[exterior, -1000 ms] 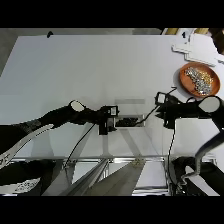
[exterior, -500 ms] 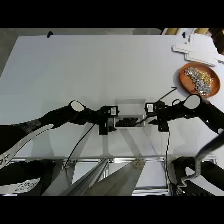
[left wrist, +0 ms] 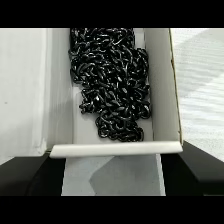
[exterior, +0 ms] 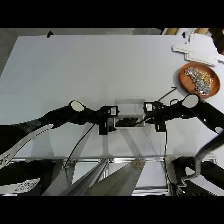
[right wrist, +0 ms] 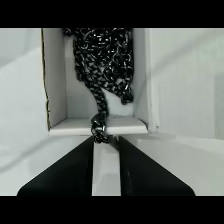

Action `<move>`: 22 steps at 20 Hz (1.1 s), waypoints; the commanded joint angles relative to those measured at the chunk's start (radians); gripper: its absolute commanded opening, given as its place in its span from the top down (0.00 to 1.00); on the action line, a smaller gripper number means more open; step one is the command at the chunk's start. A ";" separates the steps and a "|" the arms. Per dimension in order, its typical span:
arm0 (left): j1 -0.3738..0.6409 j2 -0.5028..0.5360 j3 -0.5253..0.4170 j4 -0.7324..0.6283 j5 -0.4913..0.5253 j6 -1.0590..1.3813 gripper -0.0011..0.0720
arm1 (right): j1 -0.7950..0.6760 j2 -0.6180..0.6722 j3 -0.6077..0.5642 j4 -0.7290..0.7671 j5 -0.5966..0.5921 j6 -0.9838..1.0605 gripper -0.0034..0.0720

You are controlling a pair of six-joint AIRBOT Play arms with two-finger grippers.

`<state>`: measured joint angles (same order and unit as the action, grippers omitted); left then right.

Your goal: Fold the box and place the chain.

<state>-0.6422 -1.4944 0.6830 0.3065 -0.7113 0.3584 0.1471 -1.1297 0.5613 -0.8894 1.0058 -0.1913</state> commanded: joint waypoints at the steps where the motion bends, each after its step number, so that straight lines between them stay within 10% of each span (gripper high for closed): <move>1: 0.000 0.000 0.000 0.000 0.000 0.000 0.79 | 0.001 -0.001 0.000 0.004 0.018 0.000 0.93; 10: 0.000 0.000 0.000 0.000 0.000 0.000 0.79 | 0.001 0.189 0.000 -0.187 -0.025 0.227 0.93; 22: 0.000 0.000 0.000 0.000 0.000 0.000 0.79 | 0.199 0.377 0.000 0.291 -0.038 0.270 0.93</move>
<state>-0.6426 -1.4944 0.6830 0.3065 -0.7113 0.3588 0.2646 -0.7517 0.5610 -0.6735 0.9943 0.0750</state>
